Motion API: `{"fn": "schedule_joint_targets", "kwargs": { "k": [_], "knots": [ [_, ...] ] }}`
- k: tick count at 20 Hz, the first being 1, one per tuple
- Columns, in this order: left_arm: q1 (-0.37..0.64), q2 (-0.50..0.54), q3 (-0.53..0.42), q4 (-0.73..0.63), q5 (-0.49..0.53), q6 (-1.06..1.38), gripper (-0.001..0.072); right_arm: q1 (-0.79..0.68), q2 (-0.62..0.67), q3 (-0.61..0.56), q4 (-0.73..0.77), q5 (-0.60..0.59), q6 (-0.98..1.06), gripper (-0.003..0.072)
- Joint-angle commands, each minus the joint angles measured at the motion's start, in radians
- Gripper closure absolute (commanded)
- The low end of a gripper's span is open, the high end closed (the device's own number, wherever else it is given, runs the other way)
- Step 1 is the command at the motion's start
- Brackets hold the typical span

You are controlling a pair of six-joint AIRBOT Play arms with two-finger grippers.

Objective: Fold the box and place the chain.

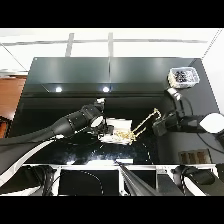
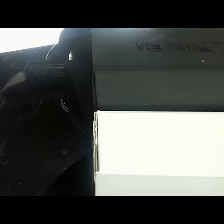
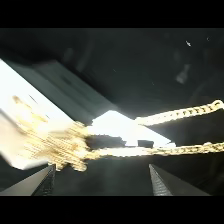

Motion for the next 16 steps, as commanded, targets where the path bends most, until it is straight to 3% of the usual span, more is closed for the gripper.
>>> {"fn": "schedule_joint_targets", "kwargs": {
  "k": [1,5,9,12,16],
  "knots": [
    [0.001,0.000,0.000,0.002,-0.013,0.000,0.0677,0.066,0.014,-0.153,-0.022,-0.226,-0.343,-0.0023],
    [0.001,0.000,0.000,0.002,-0.017,0.000,0.0676,0.173,-0.068,-0.190,0.023,-0.288,-0.733,-0.0021],
    [0.002,0.000,0.000,0.003,-0.016,0.000,0.0677,0.177,-0.178,-0.190,0.255,-0.295,-1.059,-0.0021],
    [0.002,0.000,0.000,0.003,-0.016,0.000,0.0677,0.178,-0.222,-0.185,0.354,-0.283,-1.172,-0.0022],
    [0.002,0.000,0.000,0.003,-0.015,0.000,0.0676,0.183,-0.257,-0.185,0.367,-0.283,-1.191,-0.0021]
  ]
}}
